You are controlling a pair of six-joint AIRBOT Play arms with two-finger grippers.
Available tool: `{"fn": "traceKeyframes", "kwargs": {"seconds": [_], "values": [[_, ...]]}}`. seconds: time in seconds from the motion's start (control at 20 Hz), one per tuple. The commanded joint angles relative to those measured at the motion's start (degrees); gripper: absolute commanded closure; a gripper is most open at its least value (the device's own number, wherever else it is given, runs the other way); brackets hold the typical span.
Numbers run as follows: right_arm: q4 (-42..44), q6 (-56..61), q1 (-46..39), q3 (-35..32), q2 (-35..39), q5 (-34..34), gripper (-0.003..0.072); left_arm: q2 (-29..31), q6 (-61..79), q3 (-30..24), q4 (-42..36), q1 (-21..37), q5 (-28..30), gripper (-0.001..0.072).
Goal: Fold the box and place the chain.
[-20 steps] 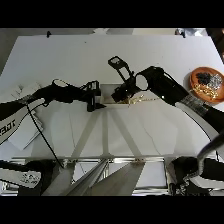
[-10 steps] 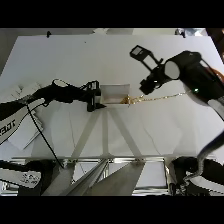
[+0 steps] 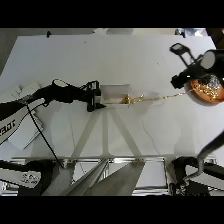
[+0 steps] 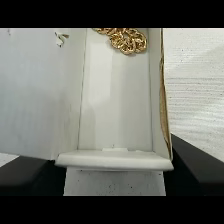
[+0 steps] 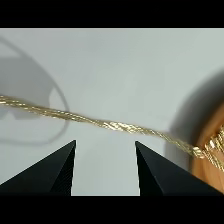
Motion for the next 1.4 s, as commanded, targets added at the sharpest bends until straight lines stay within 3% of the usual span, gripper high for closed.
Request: {"fn": "traceKeyframes", "kwargs": {"seconds": [0.0,0.05,0.15,0.5,0.9,1.0,1.15,1.25,1.3,1.35], "values": [[-3.0,9.3,-12.5,-0.2,-1.2,-1.7,0.0274,0.0,0.0,0.0,0.0,0.0,0.0,0.0366],[-3.0,10.6,-15.6,-0.2,-1.8,-2.7,0.0272,0.0,0.0,0.0,0.0,0.0,0.0,0.0366],[-2.9,12.3,-21.2,-0.2,-3.3,-4.5,0.0115,0.0,0.0,0.0,0.0,0.0,0.0,0.0366],[-3.8,12.1,-28.8,-0.2,-9.6,-14.0,0.0099,0.0,0.0,0.0,0.0,0.0,0.0,0.0366],[-3.8,12.1,-29.7,-0.2,-17.7,-15.5,0.0105,0.0,0.0,0.0,0.0,0.0,0.0,0.0366],[-4.8,12.1,-29.7,-0.2,-18.6,-15.8,0.0204,0.0,0.0,0.0,0.0,0.0,0.0,0.0366],[-4.9,12.1,-29.7,-0.2,-18.7,-15.9,0.0424,0.0,0.0,0.0,0.0,0.0,0.0,0.0366],[-4.9,12.1,-29.7,-0.2,-18.7,-15.8,0.0619,0.0,0.0,0.0,0.0,0.0,0.0,0.0366],[-4.9,12.1,-29.6,-0.1,-18.6,-15.8,0.0676,0.0,0.0,0.0,0.0,0.0,0.0,0.0366],[-4.9,12.1,-29.4,-0.1,-18.5,-15.8,0.0676,0.0,0.0,0.0,0.0,0.0,0.0,0.0366]]}}
